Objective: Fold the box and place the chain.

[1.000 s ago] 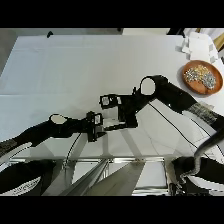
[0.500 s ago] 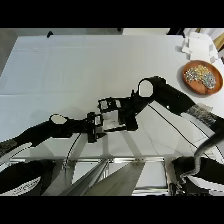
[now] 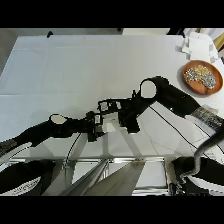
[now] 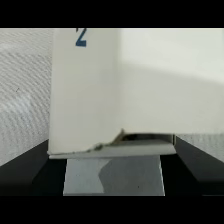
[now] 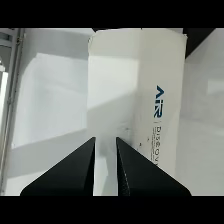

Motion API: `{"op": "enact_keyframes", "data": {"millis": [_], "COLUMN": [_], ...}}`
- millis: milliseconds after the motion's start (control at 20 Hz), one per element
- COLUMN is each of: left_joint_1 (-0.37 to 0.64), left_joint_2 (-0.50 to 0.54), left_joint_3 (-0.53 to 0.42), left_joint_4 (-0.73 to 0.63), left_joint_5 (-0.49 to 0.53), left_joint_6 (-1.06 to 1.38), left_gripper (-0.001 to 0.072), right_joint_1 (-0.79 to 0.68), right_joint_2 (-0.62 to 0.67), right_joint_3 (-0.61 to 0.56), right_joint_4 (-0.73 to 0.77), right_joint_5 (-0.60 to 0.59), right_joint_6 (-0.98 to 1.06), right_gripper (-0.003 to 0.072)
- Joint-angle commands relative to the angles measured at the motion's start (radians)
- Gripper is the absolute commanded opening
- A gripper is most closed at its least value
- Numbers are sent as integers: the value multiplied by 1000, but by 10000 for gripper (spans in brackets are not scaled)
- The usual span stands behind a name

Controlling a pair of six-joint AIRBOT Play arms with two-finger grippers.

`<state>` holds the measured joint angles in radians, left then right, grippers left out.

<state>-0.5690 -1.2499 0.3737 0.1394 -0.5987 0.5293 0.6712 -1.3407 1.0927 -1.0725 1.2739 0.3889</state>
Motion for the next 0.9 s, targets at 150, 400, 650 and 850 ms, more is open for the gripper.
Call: {"op": "enact_keyframes", "data": {"millis": [150,400,650,850], "left_joint_1": [0,0,0,0], "left_joint_2": [0,0,0,0], "left_joint_3": [0,0,0,0], "left_joint_4": [3,3,3,3], "left_joint_5": [-4,-4,-4,-5], "left_joint_6": [2,2,2,2], "left_gripper": [68,68,68,68], "right_joint_1": [0,0,0,0], "right_joint_2": [11,76,71,71], "right_joint_3": [1,1,-78,-107], "right_joint_4": [-34,-42,-56,-56], "right_joint_5": [-16,-112,-143,-152], "right_joint_6": [21,22,21,21], "right_gripper": [136,179,179,177]}}
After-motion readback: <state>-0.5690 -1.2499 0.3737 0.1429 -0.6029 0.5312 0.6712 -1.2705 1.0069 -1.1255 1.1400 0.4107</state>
